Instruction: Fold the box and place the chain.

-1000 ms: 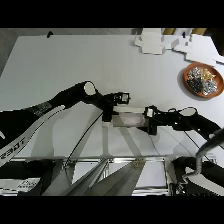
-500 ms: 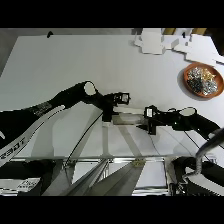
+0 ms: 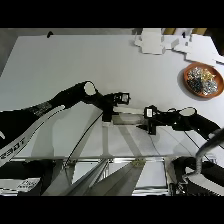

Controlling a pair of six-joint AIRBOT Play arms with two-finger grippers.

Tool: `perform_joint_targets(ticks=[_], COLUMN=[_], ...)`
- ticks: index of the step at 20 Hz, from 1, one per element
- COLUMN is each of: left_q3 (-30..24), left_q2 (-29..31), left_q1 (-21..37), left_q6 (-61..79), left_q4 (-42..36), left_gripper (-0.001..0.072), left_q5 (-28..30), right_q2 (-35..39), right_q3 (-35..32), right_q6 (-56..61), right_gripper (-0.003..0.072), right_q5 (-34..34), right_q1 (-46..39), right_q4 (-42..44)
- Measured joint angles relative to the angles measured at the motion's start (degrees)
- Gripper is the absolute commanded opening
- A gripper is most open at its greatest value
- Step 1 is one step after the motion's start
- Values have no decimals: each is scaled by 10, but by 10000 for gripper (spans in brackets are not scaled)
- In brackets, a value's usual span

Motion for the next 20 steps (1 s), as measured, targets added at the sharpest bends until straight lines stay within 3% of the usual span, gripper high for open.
perform_joint_targets(ticks=[14,15,17,18,20], left_q3=[0,0,-2,0,-1], left_q2=[0,0,-1,2,8], left_q1=[0,0,-1,0,0], left_q6=[-1,-2,-2,-3,-4], left_q4=[-20,-21,-17,-19,-5], left_gripper=[20,126,496,577,572], left_q5=[-2,-3,-13,-8,-14], right_q2=[0,0,0,0,0], right_q3=[0,0,0,0,0], right_q6=[0,0,-5,-5,-4], right_gripper=[413,413,413,413,413], right_q5=[0,0,0,0,1], right_q1=[0,0,0,0,0], right_q4=[0,0,-2,-2,-2])
